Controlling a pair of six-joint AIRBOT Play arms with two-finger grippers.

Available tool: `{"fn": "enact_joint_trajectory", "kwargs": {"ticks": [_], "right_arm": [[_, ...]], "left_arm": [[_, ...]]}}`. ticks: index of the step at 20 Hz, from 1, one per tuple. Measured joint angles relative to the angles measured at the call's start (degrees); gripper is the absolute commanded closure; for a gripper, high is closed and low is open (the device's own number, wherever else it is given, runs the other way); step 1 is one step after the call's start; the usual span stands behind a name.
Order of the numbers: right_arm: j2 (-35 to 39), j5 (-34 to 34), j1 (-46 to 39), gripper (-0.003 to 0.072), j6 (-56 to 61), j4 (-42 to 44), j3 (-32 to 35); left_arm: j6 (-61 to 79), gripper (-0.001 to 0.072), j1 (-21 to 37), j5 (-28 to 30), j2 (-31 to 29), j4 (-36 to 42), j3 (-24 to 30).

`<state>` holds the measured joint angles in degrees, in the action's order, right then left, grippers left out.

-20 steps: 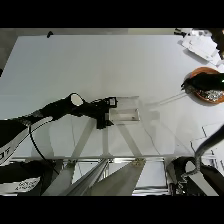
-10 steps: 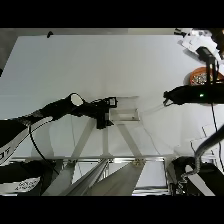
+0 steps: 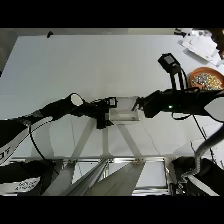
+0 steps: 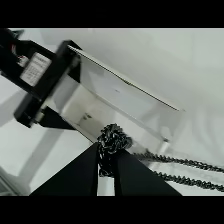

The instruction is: Fold the box and place the chain.

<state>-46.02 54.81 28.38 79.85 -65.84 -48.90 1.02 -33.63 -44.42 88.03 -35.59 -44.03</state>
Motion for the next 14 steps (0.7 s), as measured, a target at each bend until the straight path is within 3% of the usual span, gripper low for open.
{"fn": "enact_joint_trajectory", "kwargs": {"ticks": [5,14], "right_arm": [[-3.3,-3.0,5.6,0.0676,2.8,-1.4,0.0],[-15.7,-4.5,10.1,0.0676,4.0,-1.3,0.1]], "left_arm": [[0.0,0.0376,0.0,0.0,0.0,0.0,0.0],[0.0,0.0376,0.0,0.0,0.0,0.0,0.0]]}}
